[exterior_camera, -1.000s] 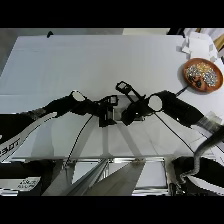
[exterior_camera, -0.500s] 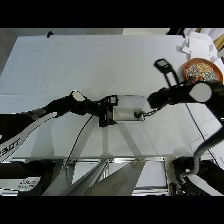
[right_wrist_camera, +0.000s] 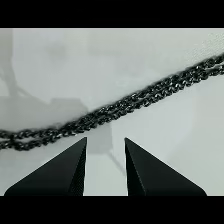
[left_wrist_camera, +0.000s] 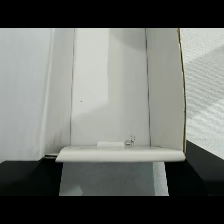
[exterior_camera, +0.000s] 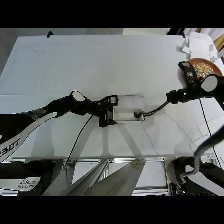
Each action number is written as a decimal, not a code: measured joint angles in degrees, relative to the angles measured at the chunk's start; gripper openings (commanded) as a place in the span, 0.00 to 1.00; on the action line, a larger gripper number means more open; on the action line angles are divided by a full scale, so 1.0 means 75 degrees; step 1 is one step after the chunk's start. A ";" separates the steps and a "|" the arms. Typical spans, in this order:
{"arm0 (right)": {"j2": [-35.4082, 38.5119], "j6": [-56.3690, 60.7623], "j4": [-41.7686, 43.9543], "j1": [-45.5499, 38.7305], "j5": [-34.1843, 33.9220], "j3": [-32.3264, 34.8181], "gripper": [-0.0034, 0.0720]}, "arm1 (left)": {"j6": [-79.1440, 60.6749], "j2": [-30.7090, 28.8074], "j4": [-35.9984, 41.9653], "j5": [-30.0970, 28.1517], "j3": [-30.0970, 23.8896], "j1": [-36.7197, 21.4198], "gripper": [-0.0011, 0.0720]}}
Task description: Fold the box and place the chain.
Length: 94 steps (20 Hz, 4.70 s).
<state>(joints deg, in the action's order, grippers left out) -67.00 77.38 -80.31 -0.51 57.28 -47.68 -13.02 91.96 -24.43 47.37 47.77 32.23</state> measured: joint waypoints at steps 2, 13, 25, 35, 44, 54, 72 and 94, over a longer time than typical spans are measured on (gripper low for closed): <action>-0.0393 0.0009 -0.0152 0.0029 -0.0044 0.0000 0.45 | 0.0000 0.0000 0.0000 0.0000 0.0000 0.0000 0.36; -0.1384 0.0085 -0.0449 0.0157 -0.0513 -0.0003 0.44 | 0.0000 0.0000 0.0000 0.0000 0.0000 0.0000 0.36; -0.1591 0.0105 -0.0414 0.0166 -0.0691 -0.0009 0.06 | 0.0000 0.0000 -0.0003 0.0000 0.0000 0.0000 0.36; -0.0711 0.0073 -0.0274 0.0157 -0.0134 0.0003 0.05 | 0.0000 0.0000 -0.0003 -0.0003 0.0000 0.0000 0.36; 0.2069 -0.0498 0.0650 0.0595 0.0379 0.0009 0.05 | 0.0000 0.0000 -0.0003 0.0000 0.0000 0.0000 0.36; 0.4112 -0.0755 0.1746 0.1915 0.0597 0.0009 0.05 | 0.0000 0.0000 -0.0003 -0.0003 0.0000 0.0000 0.36; 0.1276 -0.1070 0.2678 0.4301 -0.1183 0.0009 0.06 | 0.0000 0.0000 -0.0003 -0.0003 0.0000 0.0000 0.36; 0.0699 -0.1023 0.2308 0.4156 -0.1649 0.0749 0.19 | 0.0000 0.0000 -0.0003 0.0000 0.0000 0.0000 0.36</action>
<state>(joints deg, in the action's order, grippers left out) -61.76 69.71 -63.00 30.65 44.91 -42.06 -13.02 91.96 -24.45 47.37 47.77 32.23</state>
